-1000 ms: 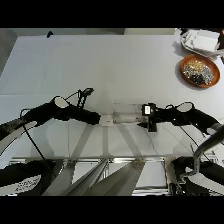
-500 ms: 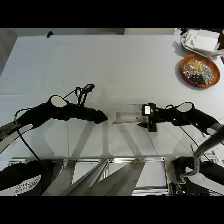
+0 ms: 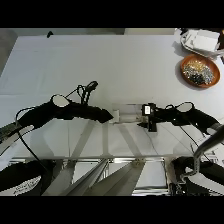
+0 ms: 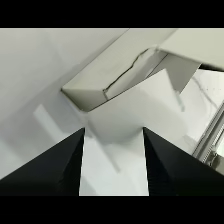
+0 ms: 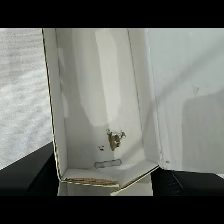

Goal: Fold the box and place the chain.

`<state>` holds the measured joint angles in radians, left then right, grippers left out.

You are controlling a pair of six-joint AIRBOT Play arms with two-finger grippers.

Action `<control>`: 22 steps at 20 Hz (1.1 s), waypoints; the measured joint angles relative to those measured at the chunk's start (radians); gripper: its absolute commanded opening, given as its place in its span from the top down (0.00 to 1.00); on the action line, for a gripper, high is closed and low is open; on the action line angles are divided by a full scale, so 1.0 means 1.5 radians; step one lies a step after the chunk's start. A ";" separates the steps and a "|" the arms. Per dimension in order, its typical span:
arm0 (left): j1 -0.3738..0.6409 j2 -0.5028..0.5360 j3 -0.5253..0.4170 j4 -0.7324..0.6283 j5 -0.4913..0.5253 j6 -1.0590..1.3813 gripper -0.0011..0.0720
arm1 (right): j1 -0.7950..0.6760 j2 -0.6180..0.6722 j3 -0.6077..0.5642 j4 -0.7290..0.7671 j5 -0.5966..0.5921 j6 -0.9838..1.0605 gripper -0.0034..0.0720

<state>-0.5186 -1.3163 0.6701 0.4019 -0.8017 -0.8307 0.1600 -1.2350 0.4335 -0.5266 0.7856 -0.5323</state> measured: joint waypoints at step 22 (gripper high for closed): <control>-0.107 -0.065 0.164 0.303 -0.010 -0.378 0.39 | 0.000 0.000 0.000 0.000 0.000 0.000 0.41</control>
<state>-0.6788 -1.4139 0.9161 0.8558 -0.8169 -1.3972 0.1600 -1.2350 0.4335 -0.5262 0.7856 -0.5323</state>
